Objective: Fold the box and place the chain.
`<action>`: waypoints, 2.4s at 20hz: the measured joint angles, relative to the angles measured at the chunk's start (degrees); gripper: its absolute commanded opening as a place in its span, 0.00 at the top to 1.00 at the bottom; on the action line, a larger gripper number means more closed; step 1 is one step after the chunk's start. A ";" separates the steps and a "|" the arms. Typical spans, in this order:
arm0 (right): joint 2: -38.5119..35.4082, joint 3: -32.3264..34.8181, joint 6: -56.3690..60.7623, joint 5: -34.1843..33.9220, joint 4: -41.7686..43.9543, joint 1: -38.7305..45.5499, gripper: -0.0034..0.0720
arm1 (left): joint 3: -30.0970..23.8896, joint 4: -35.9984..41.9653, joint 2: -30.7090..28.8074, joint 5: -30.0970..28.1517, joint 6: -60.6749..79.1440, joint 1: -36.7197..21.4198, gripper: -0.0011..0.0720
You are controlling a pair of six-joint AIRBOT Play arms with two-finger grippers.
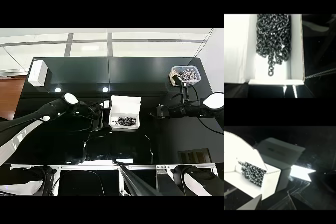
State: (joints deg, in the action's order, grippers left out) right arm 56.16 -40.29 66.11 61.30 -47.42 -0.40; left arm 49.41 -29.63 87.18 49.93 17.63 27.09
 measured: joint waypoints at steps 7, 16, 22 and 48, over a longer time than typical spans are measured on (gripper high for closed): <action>0.13 0.00 0.42 -2.43 -1.22 -1.60 0.00 | 0.04 -0.98 0.00 0.04 -0.94 0.55 0.33; 16.13 -15.50 1.86 -12.17 3.15 -5.66 0.00 | 0.04 -1.62 -0.02 0.15 -3.96 0.46 0.33; 24.44 -22.23 -12.28 -5.84 3.50 -10.91 0.00 | 0.04 -1.70 -0.17 0.39 -7.45 -0.50 0.33; 17.86 -19.61 -36.96 13.27 -8.52 -17.57 0.00 | 0.04 -1.90 -0.17 0.13 -4.46 -0.72 0.33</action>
State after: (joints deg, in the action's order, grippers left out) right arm 74.02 -59.90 29.15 74.56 -55.94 -17.98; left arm 49.45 -31.53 87.00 50.06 13.17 26.37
